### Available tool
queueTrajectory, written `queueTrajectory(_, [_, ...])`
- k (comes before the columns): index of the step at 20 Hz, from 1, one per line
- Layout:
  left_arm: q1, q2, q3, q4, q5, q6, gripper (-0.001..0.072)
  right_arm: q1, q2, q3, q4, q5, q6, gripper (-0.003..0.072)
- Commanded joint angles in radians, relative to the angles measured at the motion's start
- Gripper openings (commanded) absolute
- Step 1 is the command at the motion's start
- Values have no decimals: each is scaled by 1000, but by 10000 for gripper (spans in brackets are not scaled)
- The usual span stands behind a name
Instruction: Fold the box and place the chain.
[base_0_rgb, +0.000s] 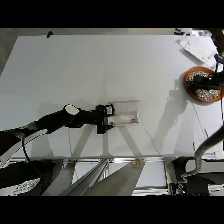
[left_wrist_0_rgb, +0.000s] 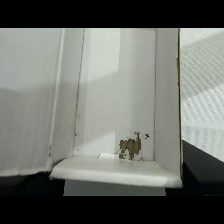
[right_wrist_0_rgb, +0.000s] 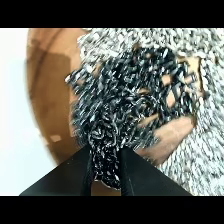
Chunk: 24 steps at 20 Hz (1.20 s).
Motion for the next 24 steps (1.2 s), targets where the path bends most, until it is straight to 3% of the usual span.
queueTrajectory(1, [0, 0, 0, 0, 0, 0, 272, 0, 108, 1, 7, 84, -1, 7])
queueTrajectory(9, [0, 0, 0, 0, 0, 0, 272, 12, 374, 1, 117, 374, -35, 6])
queueTrajectory(13, [0, 0, 0, 0, 0, 0, 272, 103, 519, 1, 134, 467, -25, 6])
queueTrajectory(18, [0, 0, 0, 0, 0, 0, 272, 269, 668, -1, 132, 492, 51, 6])
queueTrajectory(24, [0, 0, 0, 0, 0, 0, 272, 501, 737, -14, 131, 525, 153, 6])
